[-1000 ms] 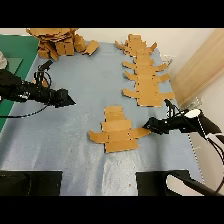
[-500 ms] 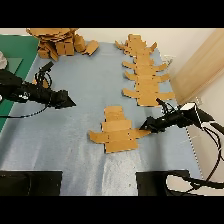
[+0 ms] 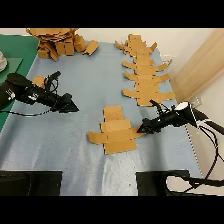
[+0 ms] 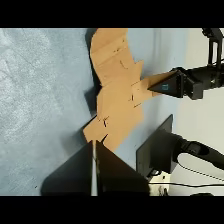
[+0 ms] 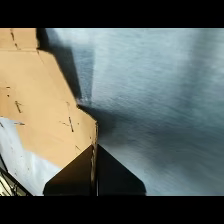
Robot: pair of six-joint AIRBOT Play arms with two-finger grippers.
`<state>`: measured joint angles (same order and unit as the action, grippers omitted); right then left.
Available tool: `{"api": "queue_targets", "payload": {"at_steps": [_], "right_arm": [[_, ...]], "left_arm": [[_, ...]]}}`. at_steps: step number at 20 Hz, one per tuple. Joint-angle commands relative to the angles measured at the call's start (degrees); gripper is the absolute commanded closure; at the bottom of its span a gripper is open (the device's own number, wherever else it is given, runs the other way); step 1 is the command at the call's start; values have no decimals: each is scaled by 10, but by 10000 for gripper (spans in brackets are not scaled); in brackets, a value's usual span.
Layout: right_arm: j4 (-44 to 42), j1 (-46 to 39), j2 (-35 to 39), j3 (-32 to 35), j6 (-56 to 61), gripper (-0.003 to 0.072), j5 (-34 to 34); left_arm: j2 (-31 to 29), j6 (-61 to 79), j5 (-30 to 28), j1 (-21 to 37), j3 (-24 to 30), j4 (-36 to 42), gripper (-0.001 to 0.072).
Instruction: Fold the box.
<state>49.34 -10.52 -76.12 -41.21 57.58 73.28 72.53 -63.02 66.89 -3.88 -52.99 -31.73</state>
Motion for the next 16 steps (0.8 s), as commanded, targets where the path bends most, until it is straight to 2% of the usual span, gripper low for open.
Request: {"api": "queue_targets", "payload": {"at_steps": [1,3,5,7,11,16], "right_arm": [[-58,16,-1,0,-36,687,7],[-131,45,16,11,-88,688,-6],[-167,85,59,51,-118,688,-79],[-165,131,114,106,-122,688,-148],[-163,192,198,194,-104,688,-238],[-142,210,225,216,-79,687,-262]], "left_arm": [[31,7,2,1,-16,14,348],[57,24,9,1,-39,21,323],[85,37,10,0,-63,23,322],[113,50,14,0,-76,23,321],[166,76,27,0,-76,23,321],[176,104,33,-3,-76,24,321]]}}
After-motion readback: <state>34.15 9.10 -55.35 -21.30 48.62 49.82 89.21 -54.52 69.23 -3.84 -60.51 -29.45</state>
